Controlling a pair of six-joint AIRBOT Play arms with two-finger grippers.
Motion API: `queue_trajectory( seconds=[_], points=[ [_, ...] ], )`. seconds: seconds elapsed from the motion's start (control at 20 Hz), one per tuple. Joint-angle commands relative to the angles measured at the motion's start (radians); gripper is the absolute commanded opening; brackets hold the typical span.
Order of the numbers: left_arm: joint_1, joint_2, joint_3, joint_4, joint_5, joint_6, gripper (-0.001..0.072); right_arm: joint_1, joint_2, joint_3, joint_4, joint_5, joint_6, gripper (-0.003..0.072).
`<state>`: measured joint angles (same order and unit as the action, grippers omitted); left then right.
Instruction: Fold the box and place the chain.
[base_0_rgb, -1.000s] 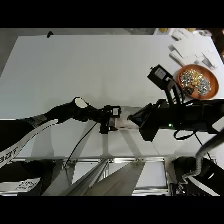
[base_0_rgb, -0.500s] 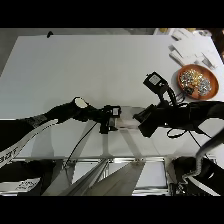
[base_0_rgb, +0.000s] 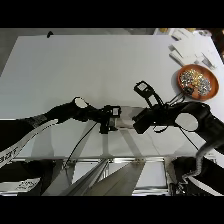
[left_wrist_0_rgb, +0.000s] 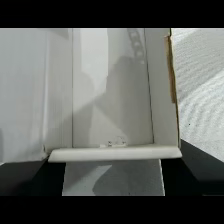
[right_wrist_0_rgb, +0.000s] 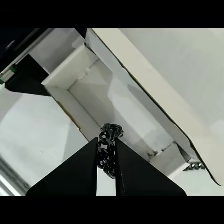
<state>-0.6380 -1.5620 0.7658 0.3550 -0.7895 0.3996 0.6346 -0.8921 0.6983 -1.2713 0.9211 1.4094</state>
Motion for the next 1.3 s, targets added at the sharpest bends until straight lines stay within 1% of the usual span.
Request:
queue_trajectory(
  seconds=[0.0, 0.15, 0.2, 0.25, 0.45, 0.5, 0.55, 0.6, 0.75, 0.85, 0.9, 1.0, 1.05, 1.1, 1.15, 1.25],
  points=[
    [0.000, 0.001, 0.000, 0.000, 0.000, 0.000, 0.0089, -0.001, -0.032, -0.005, -0.001, -0.008, -0.004, 0.0017],
    [0.000, 0.001, 0.000, 0.000, 0.000, 0.000, 0.0089, -0.002, -0.038, -0.005, -0.003, -0.022, -0.004, 0.0019],
    [0.000, 0.001, 0.000, 0.000, 0.000, 0.000, 0.0089, -0.002, -0.043, -0.005, -0.006, -0.025, -0.004, 0.0033],
    [0.000, 0.001, 0.000, 0.000, 0.000, 0.000, 0.0089, -0.005, -0.049, -0.005, -0.009, -0.019, -0.004, 0.0066],
    [0.000, 0.001, 0.000, 0.000, 0.000, 0.000, 0.0089, -0.005, -0.053, -0.005, -0.031, -0.005, -0.004, 0.0068],
    [0.000, 0.001, 0.000, 0.000, 0.000, 0.000, 0.0089, -0.005, -0.053, -0.005, -0.031, -0.005, -0.004, 0.0115],
    [0.000, 0.001, 0.000, 0.000, 0.000, 0.000, 0.0089, -0.005, -0.052, -0.004, -0.030, -0.002, -0.004, 0.0198],
    [0.000, 0.001, 0.000, 0.000, 0.000, 0.000, 0.0089, -0.005, -0.050, -0.002, -0.030, 0.010, -0.004, 0.0242],
    [0.000, 0.001, 0.000, 0.000, 0.000, 0.000, 0.0089, -0.026, 0.009, 0.059, -0.034, 0.097, -0.004, 0.0241],
    [0.000, 0.001, 0.000, 0.000, 0.000, 0.000, 0.0089, -0.108, 0.067, 0.122, -0.034, 0.138, -0.005, 0.0234],
    [0.000, 0.001, 0.000, 0.000, 0.000, 0.000, 0.0089, -0.164, 0.089, 0.147, -0.035, 0.169, -0.005, 0.0193],
    [0.000, 0.001, 0.000, 0.000, 0.000, 0.000, 0.0089, -0.303, 0.115, 0.163, -0.043, 0.217, -0.023, 0.0031],
    [0.000, 0.001, 0.000, 0.000, 0.000, 0.000, 0.0089, -0.377, 0.108, 0.160, -0.063, 0.238, -0.030, 0.0017],
    [0.000, 0.001, 0.000, 0.000, 0.000, 0.000, 0.0089, -0.439, 0.093, 0.148, -0.081, 0.237, -0.030, 0.0017],
    [0.000, 0.001, 0.000, 0.000, 0.000, 0.000, 0.0089, -0.491, 0.072, 0.130, -0.100, 0.209, -0.020, 0.0016],
    [0.000, 0.001, 0.000, 0.000, 0.000, 0.000, 0.0089, -0.550, 0.013, 0.093, -0.102, 0.137, 0.009, 0.0017]
  ],
)
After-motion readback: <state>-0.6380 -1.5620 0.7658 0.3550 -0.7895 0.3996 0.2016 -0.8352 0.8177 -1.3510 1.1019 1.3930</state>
